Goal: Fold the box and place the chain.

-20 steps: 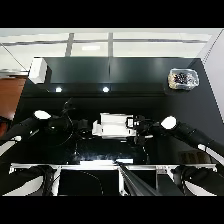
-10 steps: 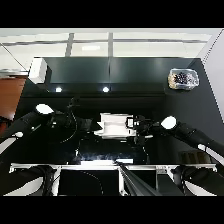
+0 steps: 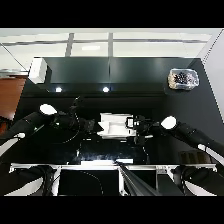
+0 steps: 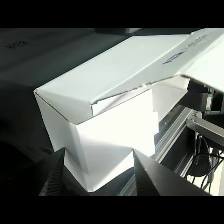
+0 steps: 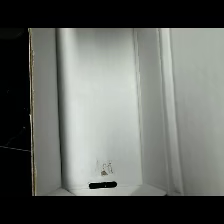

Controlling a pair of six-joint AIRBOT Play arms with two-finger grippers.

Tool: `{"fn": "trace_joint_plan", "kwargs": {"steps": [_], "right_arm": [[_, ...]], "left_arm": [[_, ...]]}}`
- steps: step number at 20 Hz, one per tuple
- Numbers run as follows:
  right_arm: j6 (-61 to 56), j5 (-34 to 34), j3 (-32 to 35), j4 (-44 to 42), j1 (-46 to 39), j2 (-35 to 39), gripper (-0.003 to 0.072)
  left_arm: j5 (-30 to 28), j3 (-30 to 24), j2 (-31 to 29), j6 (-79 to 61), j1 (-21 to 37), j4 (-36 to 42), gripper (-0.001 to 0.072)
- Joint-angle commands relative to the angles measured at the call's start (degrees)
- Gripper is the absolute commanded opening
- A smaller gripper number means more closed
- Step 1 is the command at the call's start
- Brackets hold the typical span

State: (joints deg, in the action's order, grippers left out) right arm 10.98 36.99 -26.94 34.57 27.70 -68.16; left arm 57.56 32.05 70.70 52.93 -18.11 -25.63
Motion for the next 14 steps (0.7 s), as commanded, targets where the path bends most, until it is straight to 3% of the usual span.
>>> {"fn": "trace_joint_plan", "kwargs": {"steps": [1,7,14], "right_arm": [[0.0,0.0,0.0,0.0,0.0,0.0,0.0578],[0.0,0.0,0.0,0.0,0.0,0.0,0.0578],[0.0,0.0,0.0,0.0,0.0,0.0,0.0578]], "left_arm": [[-1.2,0.1,-0.1,1.3,-0.3,-0.3,0.0482],[-5.2,5.9,-0.1,16.5,-7.6,-17.5,0.0482],[-6.1,10.2,-0.1,26.3,-11.5,-22.4,0.0482]]}}
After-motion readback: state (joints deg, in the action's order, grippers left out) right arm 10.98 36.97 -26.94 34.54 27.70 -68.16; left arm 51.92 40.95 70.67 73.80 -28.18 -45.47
